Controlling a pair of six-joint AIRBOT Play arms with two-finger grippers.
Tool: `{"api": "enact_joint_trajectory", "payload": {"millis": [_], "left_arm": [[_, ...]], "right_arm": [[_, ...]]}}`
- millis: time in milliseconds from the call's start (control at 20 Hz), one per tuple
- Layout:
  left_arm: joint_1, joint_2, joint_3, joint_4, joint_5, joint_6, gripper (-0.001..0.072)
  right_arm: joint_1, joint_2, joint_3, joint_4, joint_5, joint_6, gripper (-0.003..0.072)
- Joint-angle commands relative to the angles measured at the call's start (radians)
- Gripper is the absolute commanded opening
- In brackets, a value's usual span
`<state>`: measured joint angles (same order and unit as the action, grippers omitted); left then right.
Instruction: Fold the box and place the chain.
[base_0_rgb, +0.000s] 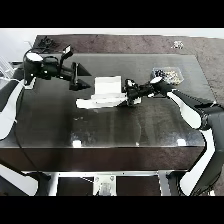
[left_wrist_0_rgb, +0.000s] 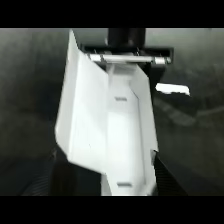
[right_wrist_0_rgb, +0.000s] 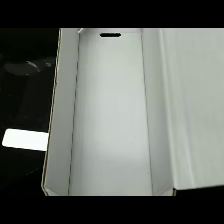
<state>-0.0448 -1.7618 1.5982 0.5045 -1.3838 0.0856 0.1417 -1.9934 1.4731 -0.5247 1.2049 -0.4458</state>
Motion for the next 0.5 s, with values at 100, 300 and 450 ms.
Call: {"api": "enact_joint_trajectory", "payload": {"millis": [100, 300, 450], "left_arm": [[-0.038, 0.021, -0.051, 0.284, 0.024, -0.14, 0.0651], [-0.095, 0.021, -0.151, 0.274, 0.15, -0.137, 0.0651], [-0.114, 0.02, -0.205, 0.275, 0.231, -0.136, 0.0651]], "right_arm": [[0.0, 0.0, 0.0, 0.0, 0.001, 0.0, 0.056], [0.0, 0.0, 0.0, 0.0, 0.001, 0.0, 0.056], [0.0, 0.0, 0.0, 0.0, 0.001, 0.0, 0.056]]}}
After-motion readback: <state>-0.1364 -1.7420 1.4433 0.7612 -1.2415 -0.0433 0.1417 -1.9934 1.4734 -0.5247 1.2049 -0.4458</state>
